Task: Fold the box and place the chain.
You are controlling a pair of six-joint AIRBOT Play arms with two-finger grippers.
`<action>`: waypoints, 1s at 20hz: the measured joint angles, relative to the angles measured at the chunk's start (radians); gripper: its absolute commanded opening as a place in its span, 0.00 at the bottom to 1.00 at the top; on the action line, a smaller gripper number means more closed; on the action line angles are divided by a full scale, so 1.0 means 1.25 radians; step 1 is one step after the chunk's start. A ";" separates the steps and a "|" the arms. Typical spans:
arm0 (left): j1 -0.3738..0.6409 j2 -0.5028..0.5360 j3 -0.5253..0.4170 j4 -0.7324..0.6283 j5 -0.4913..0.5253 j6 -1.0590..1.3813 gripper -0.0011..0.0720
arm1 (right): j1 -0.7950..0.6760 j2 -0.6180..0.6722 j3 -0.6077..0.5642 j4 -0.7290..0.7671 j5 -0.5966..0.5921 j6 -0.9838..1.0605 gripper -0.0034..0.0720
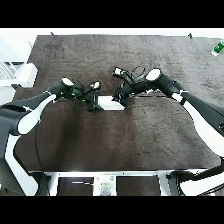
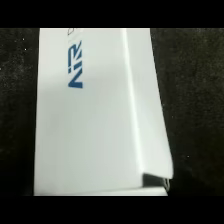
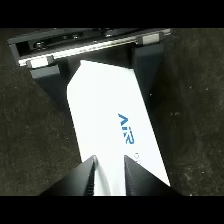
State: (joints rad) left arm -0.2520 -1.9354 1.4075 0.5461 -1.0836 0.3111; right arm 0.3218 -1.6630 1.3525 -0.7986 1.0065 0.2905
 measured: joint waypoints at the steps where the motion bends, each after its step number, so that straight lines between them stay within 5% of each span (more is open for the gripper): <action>1: 0.000 0.000 0.000 0.000 -0.001 0.000 0.74 | 0.000 0.000 -0.002 -0.002 -0.002 0.003 0.43; 20: 0.000 0.000 0.000 0.000 -0.002 -0.001 0.74 | 0.000 0.000 0.005 -0.004 -0.039 0.053 0.45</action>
State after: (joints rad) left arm -0.2520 -1.9354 1.4078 0.5465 -1.0855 0.3103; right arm 0.3218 -1.6630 1.3586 -0.8036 0.9581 0.3565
